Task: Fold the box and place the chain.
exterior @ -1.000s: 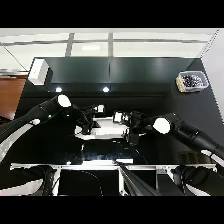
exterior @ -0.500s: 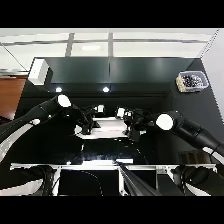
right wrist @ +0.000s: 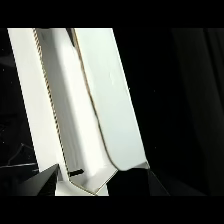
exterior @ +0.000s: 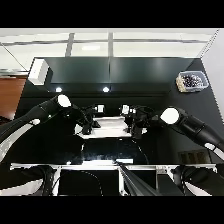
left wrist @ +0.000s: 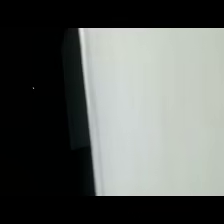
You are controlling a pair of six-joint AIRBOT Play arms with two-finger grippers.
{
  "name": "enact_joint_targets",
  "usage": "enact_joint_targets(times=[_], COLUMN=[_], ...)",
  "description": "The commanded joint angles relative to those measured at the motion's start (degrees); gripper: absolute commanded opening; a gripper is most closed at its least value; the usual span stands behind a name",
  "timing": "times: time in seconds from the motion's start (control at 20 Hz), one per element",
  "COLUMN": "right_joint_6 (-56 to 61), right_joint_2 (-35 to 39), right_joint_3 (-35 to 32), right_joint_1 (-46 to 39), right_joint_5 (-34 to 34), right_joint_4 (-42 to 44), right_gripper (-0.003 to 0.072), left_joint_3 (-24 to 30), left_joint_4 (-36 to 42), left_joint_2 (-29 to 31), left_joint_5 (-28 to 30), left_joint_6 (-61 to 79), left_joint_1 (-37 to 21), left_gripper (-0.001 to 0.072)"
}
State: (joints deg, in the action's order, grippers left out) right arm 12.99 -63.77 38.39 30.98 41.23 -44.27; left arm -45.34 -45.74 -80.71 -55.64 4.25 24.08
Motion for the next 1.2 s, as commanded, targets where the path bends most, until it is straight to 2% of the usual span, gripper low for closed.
enact_joint_targets(times=[0.0, 0.35, 0.6, 0.75, 1.15], right_joint_6=[-10.43, -23.65, -24.28, -23.43, -22.86], right_joint_2=[-1.29, -5.05, -8.24, -9.14, -9.31], right_joint_3=[-1.7, -4.48, -4.5, -4.61, -6.1], right_joint_1=[-1.16, -1.16, -1.16, -1.16, -1.16], right_joint_5=[0.87, -0.5, 0.11, -0.98, -3.39], right_joint_4=[9.01, 20.35, 19.56, 16.06, 16.2], right_gripper=[0.0639, 0.0639, 0.0639, 0.0638, 0.0638], left_joint_3=[0.0, 0.0, 0.0, 0.0, 0.0], left_joint_4=[-0.04, -0.04, -0.04, -0.04, -0.04], left_joint_2=[-0.04, -0.04, -0.04, -0.04, -0.04], left_joint_5=[0.13, 0.24, 0.39, 0.57, 0.57], left_joint_6=[0.02, -1.33, -1.46, -1.46, -1.46], left_joint_1=[-0.02, -0.02, -0.02, -0.02, -0.02], left_gripper=[0.0025, 0.0025, 0.0025, 0.0025, 0.0026])
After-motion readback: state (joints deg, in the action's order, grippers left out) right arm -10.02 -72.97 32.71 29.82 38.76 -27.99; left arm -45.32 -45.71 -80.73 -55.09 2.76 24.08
